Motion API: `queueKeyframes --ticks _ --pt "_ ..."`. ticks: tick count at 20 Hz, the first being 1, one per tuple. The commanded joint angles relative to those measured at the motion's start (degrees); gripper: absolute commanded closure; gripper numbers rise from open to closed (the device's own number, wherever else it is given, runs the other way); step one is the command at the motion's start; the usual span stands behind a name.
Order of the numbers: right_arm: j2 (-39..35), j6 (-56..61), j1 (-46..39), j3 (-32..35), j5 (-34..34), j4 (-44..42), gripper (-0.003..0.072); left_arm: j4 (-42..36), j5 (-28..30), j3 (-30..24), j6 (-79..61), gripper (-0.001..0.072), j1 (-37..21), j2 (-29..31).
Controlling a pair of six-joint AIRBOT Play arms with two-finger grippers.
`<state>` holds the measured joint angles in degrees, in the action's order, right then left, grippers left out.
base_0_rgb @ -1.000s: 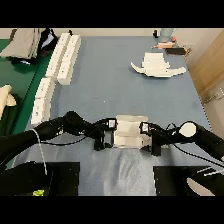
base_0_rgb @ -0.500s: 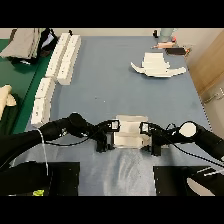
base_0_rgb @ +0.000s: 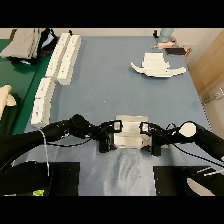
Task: Fold the box.
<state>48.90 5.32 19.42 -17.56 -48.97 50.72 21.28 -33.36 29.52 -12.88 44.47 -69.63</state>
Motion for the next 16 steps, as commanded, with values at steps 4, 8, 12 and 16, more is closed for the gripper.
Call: queueKeyframes --ticks 4,8,12,16 --pt "0.0 0.0 0.1 0.0 0.0 0.0 0.0147 2.4 2.6 -0.1 0.4 0.0015 1.3 -0.1" --pt "0.0 0.0 0.1 0.0 0.0 0.0 0.0146 2.3 3.8 0.0 0.5 0.0015 1.3 -0.2" --pt "0.0 0.0 0.1 0.0 0.0 0.0 0.0147 2.3 3.8 0.0 0.5 0.0015 1.3 -0.2" --pt "0.0 0.0 0.1 0.0 0.0 0.0 0.0147 2.0 4.1 0.1 0.4 0.0015 1.7 -0.3"
